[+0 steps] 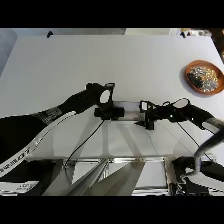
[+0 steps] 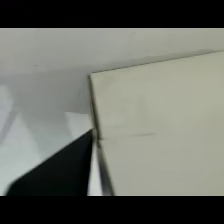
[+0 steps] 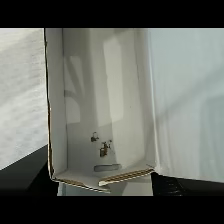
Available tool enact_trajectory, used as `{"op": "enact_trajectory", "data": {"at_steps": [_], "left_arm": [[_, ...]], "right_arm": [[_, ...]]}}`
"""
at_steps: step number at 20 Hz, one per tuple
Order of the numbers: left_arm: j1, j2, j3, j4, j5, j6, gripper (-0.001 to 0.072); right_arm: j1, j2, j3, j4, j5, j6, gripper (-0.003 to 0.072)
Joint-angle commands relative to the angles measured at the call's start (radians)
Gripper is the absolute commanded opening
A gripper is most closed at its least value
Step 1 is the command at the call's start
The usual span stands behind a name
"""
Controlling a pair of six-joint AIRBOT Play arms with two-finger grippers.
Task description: Fold the box and place the chain.
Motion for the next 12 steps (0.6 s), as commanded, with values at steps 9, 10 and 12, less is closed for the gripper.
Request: {"op": "enact_trajectory", "data": {"at_steps": [9, 10, 12], "left_arm": [[0.15, 0.237, 0.001, 0.013, -0.144, 0.414, 0.0418], [0.175, 0.278, 0.001, 0.019, -0.174, 0.539, 0.0424], [0.226, 0.346, -0.006, 0.031, -0.199, 0.855, 0.0636]], "right_arm": [[0.0, 0.001, 0.0, 0.002, 0.001, 0.003, 0.0297], [0.0, 0.001, 0.0, 0.002, 0.001, 0.003, 0.0297], [0.0, 0.001, 0.0, 0.002, 0.001, 0.003, 0.0297]]}}
